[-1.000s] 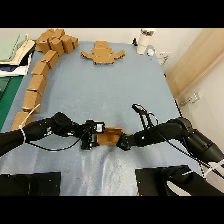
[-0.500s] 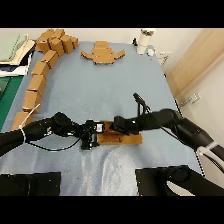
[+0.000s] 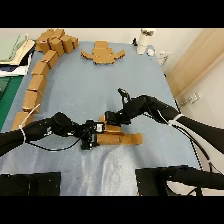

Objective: Fold the box.

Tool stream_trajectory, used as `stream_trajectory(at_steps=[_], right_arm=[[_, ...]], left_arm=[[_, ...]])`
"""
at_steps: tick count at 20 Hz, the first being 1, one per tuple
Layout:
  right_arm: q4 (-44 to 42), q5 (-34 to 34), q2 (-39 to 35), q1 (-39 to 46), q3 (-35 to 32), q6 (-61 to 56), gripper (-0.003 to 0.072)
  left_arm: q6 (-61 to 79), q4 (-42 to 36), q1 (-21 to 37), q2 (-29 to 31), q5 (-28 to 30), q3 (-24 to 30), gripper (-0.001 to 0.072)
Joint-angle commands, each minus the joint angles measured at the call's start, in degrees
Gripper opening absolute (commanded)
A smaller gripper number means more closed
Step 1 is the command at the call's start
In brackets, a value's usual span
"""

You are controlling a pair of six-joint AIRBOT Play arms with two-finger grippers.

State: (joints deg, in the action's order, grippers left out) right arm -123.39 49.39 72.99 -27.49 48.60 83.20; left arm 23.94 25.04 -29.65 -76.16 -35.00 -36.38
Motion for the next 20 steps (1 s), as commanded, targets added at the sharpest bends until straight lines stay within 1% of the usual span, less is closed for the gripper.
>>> stream_trajectory(at_steps=[1, 5, 12, 13, 16, 18, 20], right_arm=[[0.8, 1.0, 3.4, -0.2, 0.6, 4.5, 0.0051], [2.2, 1.0, 3.4, -0.2, 0.6, 5.4, 0.0051], [2.1, 1.3, 3.3, -0.2, 0.6, 5.8, 0.0051], [2.2, 1.6, 2.9, -0.1, 0.7, 6.1, 0.0005], [3.5, 2.6, -1.4, 0.0, 1.5, 6.9, 0.0003], [7.5, 3.3, -6.6, 0.0, 2.4, 6.8, 0.0003], [13.5, 5.2, -12.9, 0.0, 2.6, 6.8, 0.0003]], left_arm=[[0.0, 0.0, 0.0, 0.0, 0.0, 0.0, 0.0455], [0.0, 0.0, 0.0, 0.0, 0.0, 0.0, 0.0456], [0.0, 0.0, 0.0, 0.0, 0.0, 0.0, 0.0456], [0.0, 0.0, 0.0, 0.0, 0.0, 0.0, 0.0456], [0.0, 0.0, 0.0, 0.0, 0.0, 0.0, 0.0455], [0.0, 0.0, 0.0, 0.0, 0.0, 0.0, 0.0455], [0.0, 0.0, 0.0, 0.0, 0.0, 0.0, 0.0455]])
